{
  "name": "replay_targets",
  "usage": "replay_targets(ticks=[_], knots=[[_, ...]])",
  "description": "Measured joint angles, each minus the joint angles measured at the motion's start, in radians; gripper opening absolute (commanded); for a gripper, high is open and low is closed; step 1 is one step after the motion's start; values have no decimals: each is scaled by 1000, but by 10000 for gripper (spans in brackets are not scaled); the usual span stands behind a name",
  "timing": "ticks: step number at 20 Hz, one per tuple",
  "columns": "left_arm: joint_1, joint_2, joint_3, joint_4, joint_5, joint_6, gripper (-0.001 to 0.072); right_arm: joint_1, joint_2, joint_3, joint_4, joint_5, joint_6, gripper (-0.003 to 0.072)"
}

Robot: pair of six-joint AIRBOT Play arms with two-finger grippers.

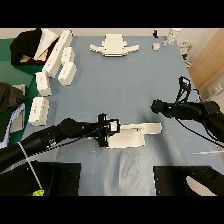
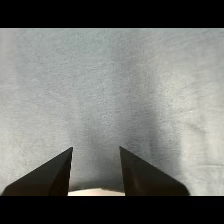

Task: Fold the box.

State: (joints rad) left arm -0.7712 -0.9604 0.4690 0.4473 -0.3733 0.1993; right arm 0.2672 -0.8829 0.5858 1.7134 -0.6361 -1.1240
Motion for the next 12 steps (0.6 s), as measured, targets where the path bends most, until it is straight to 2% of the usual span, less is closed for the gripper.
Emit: replay_targets(ticks=[3,5,9,12], knots=[[90,-21,56,19,-102,-2,13,0,-2,0,3,0,2,464],[175,-60,109,23,-209,-13,13,0,-2,0,3,0,2,464],[314,-194,230,30,-446,-33,13,0,-3,0,3,0,2,463],[353,-285,317,30,-598,-63,14,0,-3,0,3,0,2,464]])
